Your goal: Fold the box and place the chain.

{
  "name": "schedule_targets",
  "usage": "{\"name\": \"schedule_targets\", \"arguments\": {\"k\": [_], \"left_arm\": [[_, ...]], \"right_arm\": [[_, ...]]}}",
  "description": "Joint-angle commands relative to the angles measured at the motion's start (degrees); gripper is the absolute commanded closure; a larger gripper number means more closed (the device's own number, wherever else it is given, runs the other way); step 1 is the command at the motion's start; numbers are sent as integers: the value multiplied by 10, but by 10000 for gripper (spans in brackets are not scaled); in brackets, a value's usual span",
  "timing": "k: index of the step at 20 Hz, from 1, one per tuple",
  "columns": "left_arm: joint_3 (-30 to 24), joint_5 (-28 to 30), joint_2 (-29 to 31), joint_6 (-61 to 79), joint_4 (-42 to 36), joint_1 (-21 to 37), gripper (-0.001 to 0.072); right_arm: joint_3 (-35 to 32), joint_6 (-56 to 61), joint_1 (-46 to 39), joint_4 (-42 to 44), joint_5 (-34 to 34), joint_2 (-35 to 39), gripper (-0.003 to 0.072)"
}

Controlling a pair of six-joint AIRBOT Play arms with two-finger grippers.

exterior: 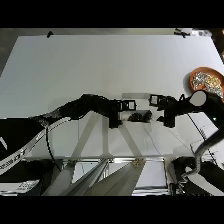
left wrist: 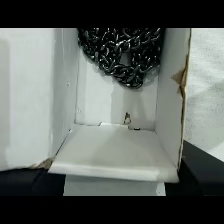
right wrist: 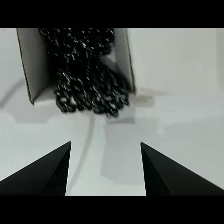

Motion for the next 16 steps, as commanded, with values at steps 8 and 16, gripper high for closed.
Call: {"name": "schedule_targets", "arguments": {"k": [8,16], "left_arm": [[0,0,0,0,0,0,434],[0,0,0,0,0,0,434]], "right_arm": [[0,-50,22,41,-33,-70,227],[0,-44,22,74,-28,-70,437]]}}
